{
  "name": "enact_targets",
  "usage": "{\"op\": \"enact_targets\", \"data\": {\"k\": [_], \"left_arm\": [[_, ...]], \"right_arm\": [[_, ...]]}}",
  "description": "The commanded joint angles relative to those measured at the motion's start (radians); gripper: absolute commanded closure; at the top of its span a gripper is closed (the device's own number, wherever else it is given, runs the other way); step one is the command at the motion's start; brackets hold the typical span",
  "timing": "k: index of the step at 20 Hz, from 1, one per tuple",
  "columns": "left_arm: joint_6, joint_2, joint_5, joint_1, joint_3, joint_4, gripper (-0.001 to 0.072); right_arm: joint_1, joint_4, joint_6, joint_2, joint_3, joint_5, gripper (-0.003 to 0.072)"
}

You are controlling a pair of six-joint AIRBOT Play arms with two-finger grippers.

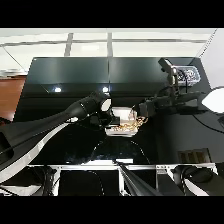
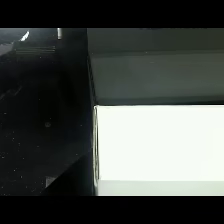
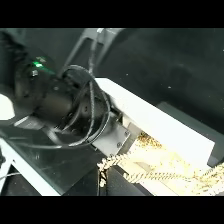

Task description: Fold the box and place the chain.

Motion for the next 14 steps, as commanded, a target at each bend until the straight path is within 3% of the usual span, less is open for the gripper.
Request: {"op": "enact_targets", "data": {"k": [1,2,3,8,11,12,13,14], "left_arm": [[0.000,0.000,0.000,0.001,0.000,0.001,0.0681],[0.000,0.000,0.000,0.001,0.000,0.001,0.0681],[0.000,0.000,0.000,0.001,0.000,0.001,0.0680],[0.000,0.000,0.000,0.001,0.000,0.001,0.0681],[0.000,0.000,0.000,0.001,0.000,0.001,0.0681],[0.000,0.000,0.000,0.001,0.000,0.001,0.0681],[0.000,0.000,0.001,0.001,0.000,0.001,0.0681],[0.000,0.000,0.000,0.001,0.000,0.002,0.0681]], "right_arm": [[0.011,-0.012,0.000,-0.014,-0.027,-0.036,0.0621],[0.009,-0.014,0.000,-0.014,-0.027,-0.033,0.0408],[-0.005,-0.016,-0.001,-0.014,-0.026,-0.020,0.0310],[-0.221,-0.231,-0.180,-0.013,-0.050,0.083,0.0311],[-0.277,-0.195,-0.443,-0.014,-0.213,-0.098,0.0305],[-0.264,-0.172,-0.553,-0.017,-0.278,-0.180,0.0034],[-0.245,-0.166,-0.650,-0.022,-0.330,-0.245,-0.0023],[-0.222,-0.166,-0.731,-0.034,-0.366,-0.289,-0.0023]]}}
